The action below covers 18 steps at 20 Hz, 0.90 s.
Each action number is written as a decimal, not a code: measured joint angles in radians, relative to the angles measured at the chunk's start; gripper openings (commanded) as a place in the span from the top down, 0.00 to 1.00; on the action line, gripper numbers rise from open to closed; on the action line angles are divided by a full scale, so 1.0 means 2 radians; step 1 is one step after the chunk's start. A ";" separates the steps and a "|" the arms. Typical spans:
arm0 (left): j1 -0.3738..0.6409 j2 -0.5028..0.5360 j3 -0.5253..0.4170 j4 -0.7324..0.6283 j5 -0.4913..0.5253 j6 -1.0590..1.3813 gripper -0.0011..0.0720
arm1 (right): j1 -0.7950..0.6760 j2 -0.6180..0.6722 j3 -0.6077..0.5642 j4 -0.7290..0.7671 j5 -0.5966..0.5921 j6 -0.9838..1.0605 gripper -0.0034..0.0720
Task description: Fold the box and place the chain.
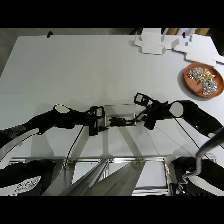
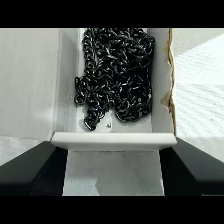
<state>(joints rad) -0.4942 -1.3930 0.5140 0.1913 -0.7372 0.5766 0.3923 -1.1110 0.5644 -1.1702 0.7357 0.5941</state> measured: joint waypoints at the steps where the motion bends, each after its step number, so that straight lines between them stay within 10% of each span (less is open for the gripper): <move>1: 0.000 0.000 0.000 0.000 0.000 0.000 0.61 | 0.003 -0.001 -0.001 0.000 0.000 0.000 0.50; 14: 0.000 0.000 0.000 0.000 0.000 0.000 0.61 | 0.019 -0.020 -0.008 0.008 -0.013 0.000 0.59; 18: 0.000 0.000 0.000 0.000 0.000 0.000 0.61 | 0.019 -0.033 -0.007 0.021 -0.015 0.001 0.94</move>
<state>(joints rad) -0.4942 -1.3930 0.5140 0.1913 -0.7372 0.5766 0.4297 -1.1774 0.5495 -1.1275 0.7048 0.5953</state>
